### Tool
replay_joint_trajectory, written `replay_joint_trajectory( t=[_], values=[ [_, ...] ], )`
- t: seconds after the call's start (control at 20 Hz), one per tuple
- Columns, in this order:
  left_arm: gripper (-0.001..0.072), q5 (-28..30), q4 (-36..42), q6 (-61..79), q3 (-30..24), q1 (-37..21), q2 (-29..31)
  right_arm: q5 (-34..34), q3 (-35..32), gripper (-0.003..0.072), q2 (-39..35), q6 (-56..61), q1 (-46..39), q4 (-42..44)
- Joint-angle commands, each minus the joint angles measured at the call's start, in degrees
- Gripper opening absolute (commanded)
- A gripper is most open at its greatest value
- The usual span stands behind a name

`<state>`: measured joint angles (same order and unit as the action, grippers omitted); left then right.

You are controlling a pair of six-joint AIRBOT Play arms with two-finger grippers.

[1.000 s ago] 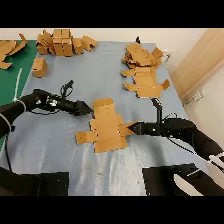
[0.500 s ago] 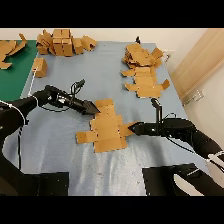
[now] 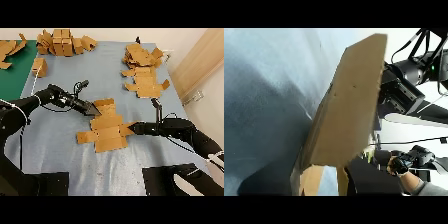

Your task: Fold the box.

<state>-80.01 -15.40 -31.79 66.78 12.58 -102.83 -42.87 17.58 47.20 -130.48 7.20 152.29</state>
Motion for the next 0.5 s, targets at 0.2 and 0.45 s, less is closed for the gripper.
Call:
replay_joint_trajectory(
  t=[0.2,0.45],
  values=[
    [0.0149,0.9,0.3,2.0,0.1,1.7,0.0,0.5,0.0,-0.0003,0.0,0.0,0.1,0.0],
    [0.0038,2.8,0.4,2.5,0.1,2.1,0.0,0.5,0.0,-0.0003,0.0,0.0,0.1,0.0]
  ],
)
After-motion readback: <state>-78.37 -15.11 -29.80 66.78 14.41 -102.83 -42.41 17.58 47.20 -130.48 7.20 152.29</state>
